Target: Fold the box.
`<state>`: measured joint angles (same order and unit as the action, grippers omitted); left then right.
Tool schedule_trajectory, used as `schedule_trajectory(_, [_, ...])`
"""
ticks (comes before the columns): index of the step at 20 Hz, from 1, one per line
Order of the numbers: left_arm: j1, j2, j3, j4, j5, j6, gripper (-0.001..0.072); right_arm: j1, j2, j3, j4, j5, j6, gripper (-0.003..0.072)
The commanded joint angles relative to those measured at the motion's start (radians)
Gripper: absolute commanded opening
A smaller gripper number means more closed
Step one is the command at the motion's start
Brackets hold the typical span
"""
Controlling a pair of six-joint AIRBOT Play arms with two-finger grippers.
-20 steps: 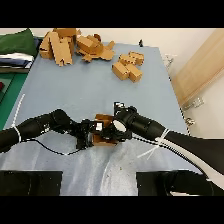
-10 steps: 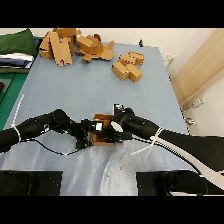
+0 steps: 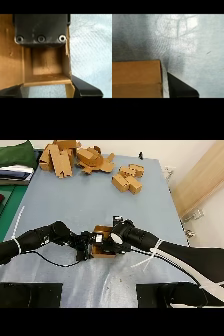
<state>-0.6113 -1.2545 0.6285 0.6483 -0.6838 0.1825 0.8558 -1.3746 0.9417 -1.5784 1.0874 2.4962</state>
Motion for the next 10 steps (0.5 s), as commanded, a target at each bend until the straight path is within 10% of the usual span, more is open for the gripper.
schedule_trajectory(1, [0.0,0.0,0.0,0.002,0.0,0.0,0.0266,-0.001,0.023,0.005,-0.003,0.055,-0.01,0.0417])
schedule_trajectory(10, [0.0,0.0,0.0,0.002,0.0,0.0,0.0266,-0.003,0.151,0.008,-0.068,0.117,0.033,0.0417])
